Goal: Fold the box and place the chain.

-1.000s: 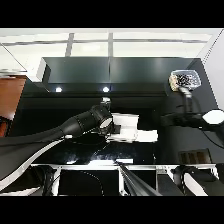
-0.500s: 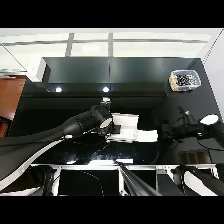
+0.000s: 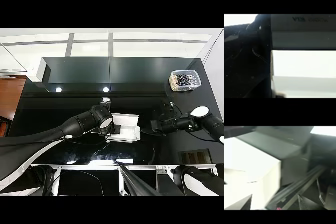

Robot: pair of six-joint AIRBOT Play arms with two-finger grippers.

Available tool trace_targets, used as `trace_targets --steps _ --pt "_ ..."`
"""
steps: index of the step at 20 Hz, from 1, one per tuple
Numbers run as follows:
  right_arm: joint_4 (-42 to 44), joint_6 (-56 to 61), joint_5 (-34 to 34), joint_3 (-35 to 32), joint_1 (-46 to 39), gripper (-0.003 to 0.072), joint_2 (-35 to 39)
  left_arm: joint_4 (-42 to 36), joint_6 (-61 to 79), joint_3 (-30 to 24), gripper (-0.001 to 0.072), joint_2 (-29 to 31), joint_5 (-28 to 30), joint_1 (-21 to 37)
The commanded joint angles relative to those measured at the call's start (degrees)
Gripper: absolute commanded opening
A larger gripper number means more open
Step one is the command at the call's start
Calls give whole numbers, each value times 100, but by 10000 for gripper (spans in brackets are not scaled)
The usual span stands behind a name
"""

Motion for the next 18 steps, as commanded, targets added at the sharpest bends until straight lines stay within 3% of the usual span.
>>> trace_targets --steps 1,8,9,10,11,17,18 --pt "177 -216 208 186 282 684 -11 2 9 2 26 2 -4 4" --pt "118 601 -960 195 1453 642 -11 2 9 2 26 2 -4 4" --pt "-9 807 -1073 227 1604 642 -11 2 9 2 25 2 -4 4" --pt "-264 1080 -1158 302 1757 564 -11 2 9 2 25 2 -4 4" --pt "-501 1294 -1211 378 1878 545 -11 2 9 2 26 2 -4 4" --pt "-1556 2503 -1434 756 2389 536 -11 0 9 2 26 2 -4 4" --pt "-1731 2761 -1445 782 2487 497 -11 0 9 2 26 2 -2 4"
